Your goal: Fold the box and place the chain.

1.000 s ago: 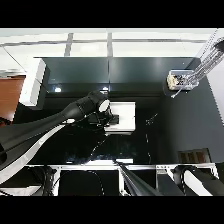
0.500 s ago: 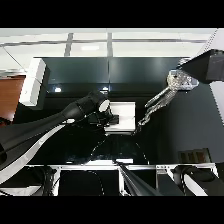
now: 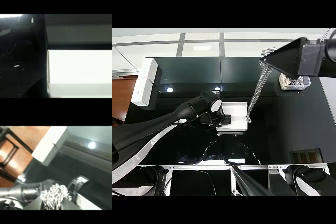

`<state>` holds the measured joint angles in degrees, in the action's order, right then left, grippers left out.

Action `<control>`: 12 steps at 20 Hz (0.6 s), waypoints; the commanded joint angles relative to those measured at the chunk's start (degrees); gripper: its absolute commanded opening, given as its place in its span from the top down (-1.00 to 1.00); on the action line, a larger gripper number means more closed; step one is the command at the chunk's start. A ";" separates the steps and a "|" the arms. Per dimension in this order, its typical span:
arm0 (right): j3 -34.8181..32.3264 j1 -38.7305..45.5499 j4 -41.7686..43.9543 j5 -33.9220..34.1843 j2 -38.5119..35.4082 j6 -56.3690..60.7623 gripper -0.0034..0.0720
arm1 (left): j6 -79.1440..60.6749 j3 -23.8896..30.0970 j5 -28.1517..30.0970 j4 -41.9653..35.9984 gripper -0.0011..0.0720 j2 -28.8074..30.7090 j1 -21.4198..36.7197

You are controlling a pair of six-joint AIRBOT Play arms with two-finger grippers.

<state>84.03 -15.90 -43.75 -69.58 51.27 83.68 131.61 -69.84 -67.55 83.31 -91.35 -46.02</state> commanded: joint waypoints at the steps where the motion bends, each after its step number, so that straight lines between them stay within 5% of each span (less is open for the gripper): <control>1: 0.02 -0.74 3.06 3.43 0.63 -1.11 0.88 | -0.02 -0.02 -0.02 0.00 0.90 -0.04 0.00; 12: 0.90 -0.76 13.53 9.44 0.72 -5.22 0.88 | -0.02 -0.02 -0.02 0.00 0.90 -0.04 0.00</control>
